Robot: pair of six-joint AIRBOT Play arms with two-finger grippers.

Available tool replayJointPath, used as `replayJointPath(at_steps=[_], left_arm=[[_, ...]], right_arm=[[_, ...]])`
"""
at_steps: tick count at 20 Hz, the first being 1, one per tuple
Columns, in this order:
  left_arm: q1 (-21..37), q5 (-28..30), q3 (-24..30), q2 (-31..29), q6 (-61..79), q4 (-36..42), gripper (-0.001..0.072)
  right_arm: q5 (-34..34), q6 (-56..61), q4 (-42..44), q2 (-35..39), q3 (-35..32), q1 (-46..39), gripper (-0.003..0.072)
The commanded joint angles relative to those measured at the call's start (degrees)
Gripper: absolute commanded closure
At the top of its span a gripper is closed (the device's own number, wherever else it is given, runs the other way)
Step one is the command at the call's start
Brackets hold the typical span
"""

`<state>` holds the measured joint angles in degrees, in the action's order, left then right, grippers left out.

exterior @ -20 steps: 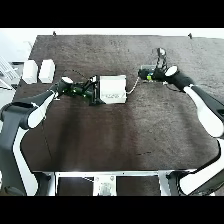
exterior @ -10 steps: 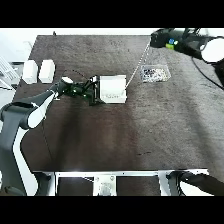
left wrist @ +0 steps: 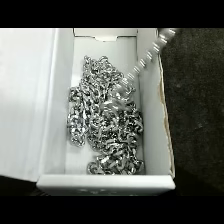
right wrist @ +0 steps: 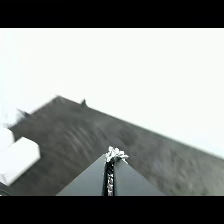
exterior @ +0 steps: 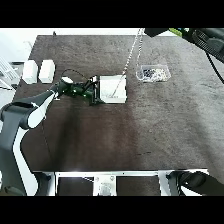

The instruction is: Fold the box and place the chain.

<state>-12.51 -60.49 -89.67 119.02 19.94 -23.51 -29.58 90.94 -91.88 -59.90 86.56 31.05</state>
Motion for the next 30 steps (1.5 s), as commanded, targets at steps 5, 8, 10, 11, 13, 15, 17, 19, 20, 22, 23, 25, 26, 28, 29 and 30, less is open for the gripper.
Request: replayJointPath(at_steps=[5, 8, 10, 11, 13, 15, 17, 19, 20, 22, 23, 25, 26, 28, 29, 30], left_arm=[[0.1, 0.0, 0.0, 0.0, 0.0, 0.0, 0.018], [0.1, 0.0, 0.0, 0.0, 0.0, 0.0, 0.018], [0.1, 0.0, 0.0, 0.0, 0.0, 0.0, 0.018], [0.1, 0.0, 0.0, 0.0, 0.0, 0.0, 0.018], [0.1, 0.0, 0.0, 0.0, 0.0, 0.0, 0.018], [0.1, 0.0, 0.0, 0.0, 0.0, 0.0, 0.018], [0.1, 0.0, 0.0, 0.0, 0.0, 0.0, 0.018], [0.1, 0.0, 0.0, 0.0, 0.0, 0.0, 0.018], [0.1, 0.0, 0.0, 0.0, 0.0, 0.0, 0.018], [0.1, 0.0, 0.0, 0.0, 0.0, 0.0, 0.018], [0.1, 0.0, 0.0, 0.0, 0.0, 0.0, 0.018], [0.1, 0.0, 0.0, 0.0, 0.0, 0.0, 0.0179], [0.1, 0.0, 0.0, 0.0, 0.0, 0.0, 0.018], [0.1, 0.0, 0.0, 0.0, 0.0, 0.0, 0.018], [0.1, 0.0, 0.0, 0.0, 0.0, 0.0, 0.0179], [0.1, 0.0, 0.0, 0.0, 0.0, 0.0, 0.018]], right_arm=[[1.5, 3.4, -1.8, -2.8, 0.7, 3.6, 0.0685], [1.6, 4.0, -1.7, -4.2, 0.5, 3.6, 0.0685], [4.6, 4.2, -1.8, -4.8, 0.6, 3.6, 0.0684], [7.1, 4.2, -1.8, -5.0, 0.6, 3.6, 0.0685], [11.4, 4.2, -1.8, -5.5, 1.3, 3.6, 0.0684], [13.9, 4.2, -1.8, -6.6, 3.0, 3.9, 0.0685], [15.3, 4.0, -1.8, -8.0, 5.5, 4.3, 0.0684], [15.5, 3.1, -1.8, -9.7, 8.5, 4.9, 0.0684], [15.5, 2.9, -1.8, -10.5, 10.0, 5.0, 0.0684], [15.5, 2.9, -1.8, -11.9, 12.1, 5.1, 0.0684], [15.6, 2.9, -1.8, -12.3, 12.5, 5.1, 0.0684], [16.2, 2.9, -1.8, -12.9, 12.7, 5.0, 0.0684], [17.1, 2.8, -1.9, -13.0, 12.8, 5.0, 0.0684], [15.7, 2.0, -1.8, -13.0, 12.7, 5.0, 0.0683], [13.8, 2.0, -1.8, -13.0, 12.7, 4.9, 0.0683], [12.8, 2.0, -1.8, -13.1, 12.4, 4.9, 0.0683]])
